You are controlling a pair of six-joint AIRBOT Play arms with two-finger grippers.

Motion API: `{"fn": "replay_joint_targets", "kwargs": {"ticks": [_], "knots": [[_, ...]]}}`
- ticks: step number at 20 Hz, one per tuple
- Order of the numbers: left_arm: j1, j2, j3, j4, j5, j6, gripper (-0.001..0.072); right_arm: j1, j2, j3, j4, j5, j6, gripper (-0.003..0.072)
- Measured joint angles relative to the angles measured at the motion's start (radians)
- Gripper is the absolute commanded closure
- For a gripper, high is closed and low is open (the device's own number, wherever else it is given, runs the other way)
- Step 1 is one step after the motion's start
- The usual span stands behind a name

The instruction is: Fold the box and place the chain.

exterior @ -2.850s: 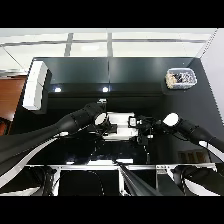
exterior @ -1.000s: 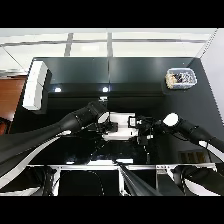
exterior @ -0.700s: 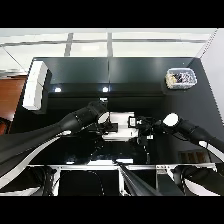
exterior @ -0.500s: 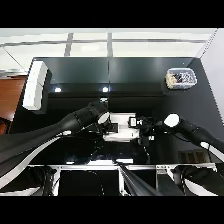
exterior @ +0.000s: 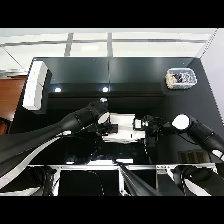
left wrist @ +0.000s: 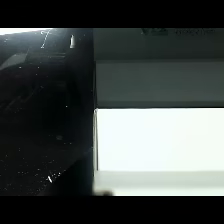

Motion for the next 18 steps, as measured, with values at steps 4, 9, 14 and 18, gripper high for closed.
{"fn": "replay_joint_targets", "kwargs": {"ticks": [4, 9, 14, 18], "knots": [[0.0, 0.0, 0.0, 0.0, 0.0, 0.0, 0.0682, 0.006, 0.003, 0.0, 0.002, 0.005, -0.01, 0.0458], [0.0, 0.0, 0.0, 0.001, -0.005, -0.001, 0.0682, 0.01, -0.008, 0.0, 0.058, 0.006, -0.013, 0.0457], [0.001, 0.0, 0.0, 0.003, -0.005, -0.001, 0.0681, 0.024, -0.048, 0.0, 0.174, -0.025, -0.014, 0.0456], [0.001, 0.0, 0.0, 0.003, -0.004, -0.002, 0.0682, 0.034, -0.068, 0.0, 0.223, -0.045, -0.014, 0.0456]]}}
